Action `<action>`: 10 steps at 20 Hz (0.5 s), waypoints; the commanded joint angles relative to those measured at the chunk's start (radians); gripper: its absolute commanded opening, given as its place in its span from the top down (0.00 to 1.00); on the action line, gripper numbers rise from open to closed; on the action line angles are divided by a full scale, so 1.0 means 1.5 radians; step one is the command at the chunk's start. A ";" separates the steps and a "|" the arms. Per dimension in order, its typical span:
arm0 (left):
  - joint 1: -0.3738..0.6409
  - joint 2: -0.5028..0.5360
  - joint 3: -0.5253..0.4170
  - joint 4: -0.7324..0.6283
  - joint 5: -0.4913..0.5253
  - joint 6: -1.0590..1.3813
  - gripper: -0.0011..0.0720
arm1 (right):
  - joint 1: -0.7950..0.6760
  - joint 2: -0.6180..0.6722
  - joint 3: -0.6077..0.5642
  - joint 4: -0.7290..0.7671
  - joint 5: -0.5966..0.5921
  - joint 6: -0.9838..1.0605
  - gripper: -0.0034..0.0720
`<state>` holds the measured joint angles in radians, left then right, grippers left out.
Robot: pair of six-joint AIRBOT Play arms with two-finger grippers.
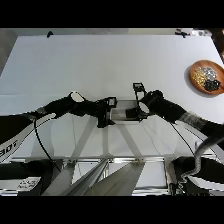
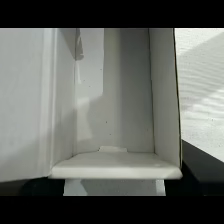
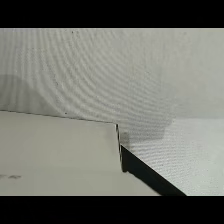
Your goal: Fold the box and place the chain.
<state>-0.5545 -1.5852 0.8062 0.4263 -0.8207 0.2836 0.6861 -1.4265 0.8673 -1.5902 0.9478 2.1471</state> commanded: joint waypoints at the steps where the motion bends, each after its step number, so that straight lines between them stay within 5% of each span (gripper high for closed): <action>1: 0.000 0.000 0.000 0.000 0.001 0.001 0.61 | 0.007 -0.011 -0.001 0.003 -0.011 -0.001 0.84; 2: 0.000 0.000 0.000 0.000 0.001 0.001 0.61 | 0.006 -0.011 -0.001 0.003 -0.008 -0.001 0.95; 7: 0.000 0.000 0.000 0.000 0.001 0.001 0.61 | 0.007 -0.009 -0.001 -0.002 0.008 -0.006 0.91; 10: 0.000 0.000 0.000 0.000 0.001 0.001 0.61 | 0.007 0.006 -0.001 -0.005 0.020 -0.006 0.46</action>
<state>-0.5545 -1.5852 0.8062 0.4267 -0.8200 0.2844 0.6956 -1.4345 0.8654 -1.6062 0.9615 2.1311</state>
